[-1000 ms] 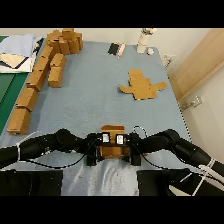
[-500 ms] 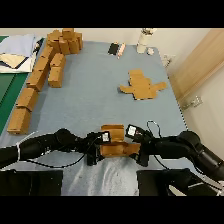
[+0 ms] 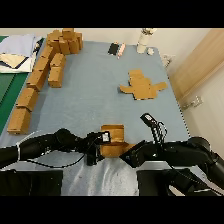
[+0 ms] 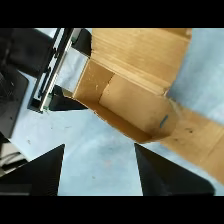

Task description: Fold the box.

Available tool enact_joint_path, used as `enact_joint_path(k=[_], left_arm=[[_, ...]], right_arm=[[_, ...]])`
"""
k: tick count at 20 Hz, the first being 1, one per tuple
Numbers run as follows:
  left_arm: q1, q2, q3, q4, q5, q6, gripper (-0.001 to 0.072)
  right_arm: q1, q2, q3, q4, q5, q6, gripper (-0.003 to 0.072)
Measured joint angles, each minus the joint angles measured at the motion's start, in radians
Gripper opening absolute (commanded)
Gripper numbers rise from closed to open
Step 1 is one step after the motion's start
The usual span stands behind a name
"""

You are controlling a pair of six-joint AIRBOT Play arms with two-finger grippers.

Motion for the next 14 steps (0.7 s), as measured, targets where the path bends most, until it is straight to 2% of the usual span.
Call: enact_joint_path(k=[1, 2, 3, 4, 7, 10, 13, 14], left_arm=[[0.000, 0.000, 0.000, 0.000, 0.000, 0.000, 0.0453], [0.000, 0.000, 0.000, 0.000, 0.000, 0.000, 0.0453], [0.000, 0.000, 0.000, 0.000, 0.000, 0.000, 0.0453], [0.000, 0.000, 0.000, 0.000, 0.000, 0.000, 0.0453], [0.000, 0.000, 0.000, 0.000, 0.000, 0.000, 0.0453], [0.000, 0.000, 0.000, 0.000, 0.000, 0.001, 0.0453], [0.000, 0.000, 0.000, 0.000, 0.000, 0.001, 0.0453], [0.000, 0.000, 0.000, 0.000, 0.000, 0.001, 0.0453]], right_arm=[[0.000, -0.008, 0.000, 0.011, 0.004, 0.047, 0.0676], [0.001, -0.024, 0.000, 0.026, 0.021, 0.082, 0.0628], [0.001, -0.044, 0.000, 0.040, 0.049, 0.107, 0.0424], [0.001, -0.069, 0.002, 0.053, 0.092, 0.125, 0.0272], [0.000, -0.189, 0.033, 0.079, 0.226, 0.136, 0.0300], [0.000, -0.346, 0.092, 0.089, 0.287, 0.107, 0.0297], [-0.001, -0.491, 0.148, 0.085, 0.316, 0.061, 0.0258], [-0.001, -0.533, 0.162, 0.074, 0.320, 0.048, 0.0209]])
